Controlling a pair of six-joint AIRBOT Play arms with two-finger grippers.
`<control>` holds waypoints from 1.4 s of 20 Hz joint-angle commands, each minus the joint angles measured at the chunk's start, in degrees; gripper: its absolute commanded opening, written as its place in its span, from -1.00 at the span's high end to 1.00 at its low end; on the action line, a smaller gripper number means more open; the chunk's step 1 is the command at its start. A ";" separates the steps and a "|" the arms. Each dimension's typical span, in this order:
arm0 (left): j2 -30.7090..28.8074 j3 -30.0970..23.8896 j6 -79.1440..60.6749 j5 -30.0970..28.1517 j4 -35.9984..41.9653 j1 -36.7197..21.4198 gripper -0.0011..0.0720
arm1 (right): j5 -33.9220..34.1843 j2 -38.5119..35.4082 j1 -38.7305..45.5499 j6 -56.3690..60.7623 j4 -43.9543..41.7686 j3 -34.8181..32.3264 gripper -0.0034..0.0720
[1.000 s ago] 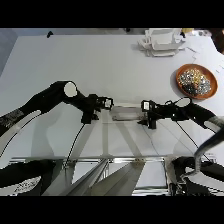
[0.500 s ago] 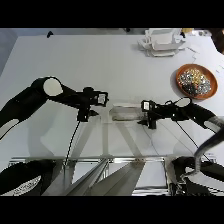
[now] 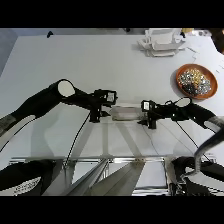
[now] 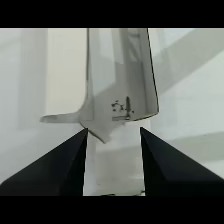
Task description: Fold the box and place the chain.
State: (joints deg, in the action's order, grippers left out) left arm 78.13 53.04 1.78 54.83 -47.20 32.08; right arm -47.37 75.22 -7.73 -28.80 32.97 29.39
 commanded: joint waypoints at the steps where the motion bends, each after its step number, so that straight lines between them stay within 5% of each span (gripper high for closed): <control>1: 3.21 0.00 2.71 2.97 -4.28 -0.92 0.03 | 0.00 -0.04 0.00 0.02 -0.02 0.00 -0.19; 6: 3.17 0.00 3.10 4.46 -10.69 -4.26 0.03 | 0.00 -0.04 0.00 0.02 -0.02 0.00 -0.19; 28: 7.76 0.00 1.92 -8.96 -3.91 1.62 0.03 | -0.02 -0.04 0.00 0.02 -0.02 0.00 -0.19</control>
State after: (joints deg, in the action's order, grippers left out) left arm 85.65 53.04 2.46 46.85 -52.97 33.21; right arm -47.37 75.22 -7.73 -28.80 32.95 29.39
